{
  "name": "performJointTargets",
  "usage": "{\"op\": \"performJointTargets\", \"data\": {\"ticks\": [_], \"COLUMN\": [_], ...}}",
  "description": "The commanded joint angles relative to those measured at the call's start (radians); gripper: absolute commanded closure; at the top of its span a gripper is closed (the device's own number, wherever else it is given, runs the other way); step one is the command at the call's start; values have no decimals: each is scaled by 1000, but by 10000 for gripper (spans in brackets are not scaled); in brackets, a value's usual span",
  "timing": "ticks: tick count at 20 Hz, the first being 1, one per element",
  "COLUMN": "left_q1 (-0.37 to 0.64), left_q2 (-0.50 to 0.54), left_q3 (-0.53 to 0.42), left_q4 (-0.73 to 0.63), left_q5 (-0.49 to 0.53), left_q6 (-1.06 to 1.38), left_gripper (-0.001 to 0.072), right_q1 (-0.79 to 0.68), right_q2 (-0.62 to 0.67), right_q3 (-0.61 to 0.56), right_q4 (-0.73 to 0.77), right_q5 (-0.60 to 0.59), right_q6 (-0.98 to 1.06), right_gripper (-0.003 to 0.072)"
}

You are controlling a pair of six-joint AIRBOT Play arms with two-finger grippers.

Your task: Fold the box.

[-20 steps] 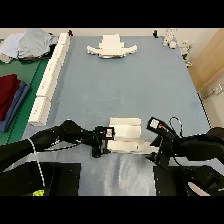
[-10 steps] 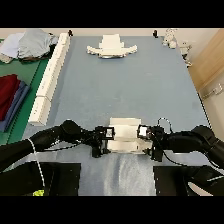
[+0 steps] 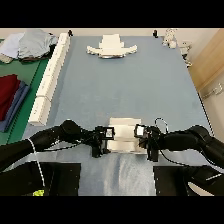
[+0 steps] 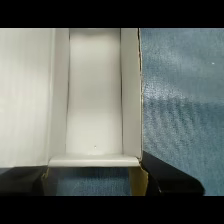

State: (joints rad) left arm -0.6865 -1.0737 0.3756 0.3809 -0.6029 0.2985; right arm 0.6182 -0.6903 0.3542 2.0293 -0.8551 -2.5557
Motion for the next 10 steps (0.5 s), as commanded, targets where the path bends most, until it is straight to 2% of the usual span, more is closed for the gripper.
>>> {"op": "performJointTargets", "data": {"ticks": [1,3,4,5,6,7,8,10], "left_q1": [0,0,0,0,0,0,0,0], "left_q2": [0,0,0,0,0,0,0,0], "left_q3": [0,0,0,0,0,0,0,0], "left_q4": [0,0,0,0,0,0,0,0], "left_q5": [0,0,0,0,0,0,0,0], "left_q6": [0,0,0,0,0,0,0,0], "left_gripper": [302,302,302,302,302,302,302,302], "right_q1": [1,1,1,1,1,1,1,1], "right_q2": [-30,-43,-50,-59,-68,-78,-84,-85], "right_q3": [0,0,0,0,0,0,0,0], "right_q4": [65,96,111,121,130,134,132,124], "right_q5": [26,49,57,61,63,65,65,64], "right_q6": [-58,-97,-102,-102,-102,-114,-119,-120], "right_gripper": [641,624,514,267,119,53,24,24]}}
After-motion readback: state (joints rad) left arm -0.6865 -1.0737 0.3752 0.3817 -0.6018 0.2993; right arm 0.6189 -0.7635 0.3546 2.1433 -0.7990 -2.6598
